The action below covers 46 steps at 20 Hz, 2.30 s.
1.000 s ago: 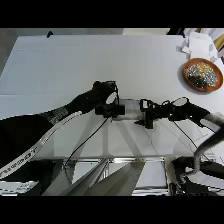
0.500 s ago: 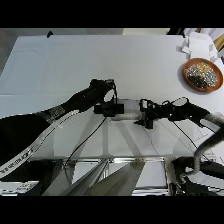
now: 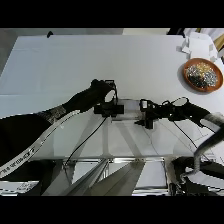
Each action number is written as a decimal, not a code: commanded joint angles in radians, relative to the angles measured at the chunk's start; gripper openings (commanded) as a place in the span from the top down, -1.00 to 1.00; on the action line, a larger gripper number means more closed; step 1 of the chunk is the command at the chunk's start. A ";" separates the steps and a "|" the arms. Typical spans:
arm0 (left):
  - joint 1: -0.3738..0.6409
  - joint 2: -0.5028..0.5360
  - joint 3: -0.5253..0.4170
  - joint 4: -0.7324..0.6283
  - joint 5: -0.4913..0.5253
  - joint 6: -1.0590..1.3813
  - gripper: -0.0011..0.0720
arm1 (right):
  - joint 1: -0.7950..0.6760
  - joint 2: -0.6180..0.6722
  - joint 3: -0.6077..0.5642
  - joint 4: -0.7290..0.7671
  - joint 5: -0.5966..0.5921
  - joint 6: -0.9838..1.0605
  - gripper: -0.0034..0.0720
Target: Fold the box and place the chain.
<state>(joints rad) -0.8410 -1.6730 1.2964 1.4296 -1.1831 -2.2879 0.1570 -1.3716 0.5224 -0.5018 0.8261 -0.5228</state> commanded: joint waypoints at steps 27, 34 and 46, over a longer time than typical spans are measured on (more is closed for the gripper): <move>-0.027 -0.044 0.000 -0.003 0.004 -0.005 0.95 | 0.000 0.001 0.001 0.002 0.001 0.001 0.01; 0.000 -0.024 0.000 -0.023 0.000 0.000 0.21 | 0.000 0.001 0.001 0.002 0.001 0.001 0.01; 0.134 0.192 0.000 0.011 -0.055 0.962 -0.92 | 0.000 0.001 0.001 0.002 0.001 0.001 0.01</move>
<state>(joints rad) -0.7292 -1.5246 1.2961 1.4158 -1.2224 -1.6886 0.1570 -1.3712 0.5224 -0.5003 0.8265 -0.5220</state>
